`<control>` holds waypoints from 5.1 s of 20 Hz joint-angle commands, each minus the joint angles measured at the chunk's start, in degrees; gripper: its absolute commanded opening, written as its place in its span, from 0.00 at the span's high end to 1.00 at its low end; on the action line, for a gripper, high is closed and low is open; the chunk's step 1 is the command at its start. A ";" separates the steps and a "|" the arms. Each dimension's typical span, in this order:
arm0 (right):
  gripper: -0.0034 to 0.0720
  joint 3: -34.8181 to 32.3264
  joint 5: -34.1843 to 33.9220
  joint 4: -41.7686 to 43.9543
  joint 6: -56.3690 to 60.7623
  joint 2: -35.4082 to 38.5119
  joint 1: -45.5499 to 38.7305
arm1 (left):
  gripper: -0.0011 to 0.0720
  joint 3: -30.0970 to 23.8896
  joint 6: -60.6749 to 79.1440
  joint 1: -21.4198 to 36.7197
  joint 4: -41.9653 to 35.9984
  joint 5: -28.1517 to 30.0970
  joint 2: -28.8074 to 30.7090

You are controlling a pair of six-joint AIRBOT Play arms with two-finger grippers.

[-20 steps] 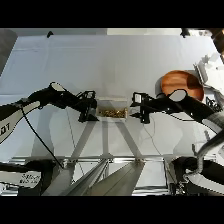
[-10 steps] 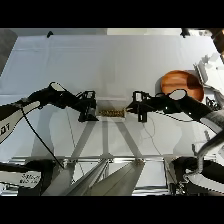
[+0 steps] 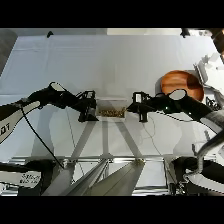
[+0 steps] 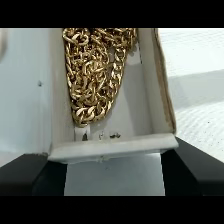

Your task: Fold the box and place the chain.

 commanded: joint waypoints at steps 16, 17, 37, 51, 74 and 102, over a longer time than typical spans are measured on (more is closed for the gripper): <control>0.93 0.07 2.93 10.05 16.52 9.70 2.25 | 0.78 0.02 0.00 0.00 0.02 0.13 0.02; 0.93 0.07 2.67 11.26 16.50 9.70 3.21 | 0.78 0.02 0.00 0.00 0.02 0.11 0.02; 0.78 32.81 22.47 -10.84 63.69 -18.16 6.14 | 0.78 0.02 0.00 0.00 0.02 0.11 0.02; 0.69 18.58 2.25 -20.06 45.75 -3.10 14.73 | 0.78 0.02 0.00 0.00 0.02 0.13 0.02; 0.75 11.50 -11.45 -27.34 46.86 2.73 21.42 | 0.78 0.02 0.00 0.00 0.02 0.11 0.02; 0.47 7.08 -15.50 -27.54 48.74 5.27 21.42 | 0.78 0.02 0.00 0.00 0.02 0.13 0.02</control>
